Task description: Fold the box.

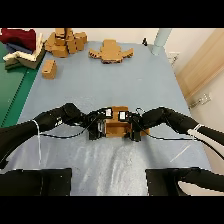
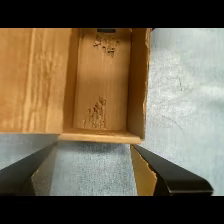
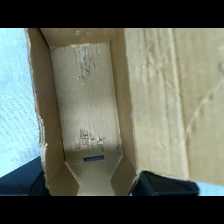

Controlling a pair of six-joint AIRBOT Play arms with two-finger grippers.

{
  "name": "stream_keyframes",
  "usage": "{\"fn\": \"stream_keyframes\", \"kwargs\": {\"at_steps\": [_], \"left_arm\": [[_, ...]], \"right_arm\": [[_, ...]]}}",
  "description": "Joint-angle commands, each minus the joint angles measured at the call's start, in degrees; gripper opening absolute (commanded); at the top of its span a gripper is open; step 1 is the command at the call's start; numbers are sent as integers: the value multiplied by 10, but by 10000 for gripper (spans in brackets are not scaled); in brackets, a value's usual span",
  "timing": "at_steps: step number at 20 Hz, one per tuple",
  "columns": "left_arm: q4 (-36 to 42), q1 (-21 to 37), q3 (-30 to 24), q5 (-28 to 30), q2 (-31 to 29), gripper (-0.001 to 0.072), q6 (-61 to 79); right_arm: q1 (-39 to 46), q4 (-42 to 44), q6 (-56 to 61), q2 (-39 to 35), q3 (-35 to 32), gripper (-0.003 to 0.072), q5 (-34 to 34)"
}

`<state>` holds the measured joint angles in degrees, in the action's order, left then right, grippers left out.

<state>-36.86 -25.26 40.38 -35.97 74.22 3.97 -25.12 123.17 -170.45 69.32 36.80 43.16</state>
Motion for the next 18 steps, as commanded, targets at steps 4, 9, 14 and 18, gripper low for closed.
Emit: {"fn": "stream_keyframes", "kwargs": {"at_steps": [4, 9, 14, 18], "left_arm": [[21, -1, -9, 14, 5, 705, 28], [26, -15, -9, 18, 5, 705, 29], [26, -33, -8, 32, 21, 705, 30], [26, -37, -8, 56, 22, 705, 29]], "right_arm": [[0, 0, 0, 0, 0, 593, 0], [0, 0, 0, 0, 0, 593, 0], [0, 0, 0, 0, 0, 593, 0], [0, 0, 0, 0, 0, 594, 0]]}}
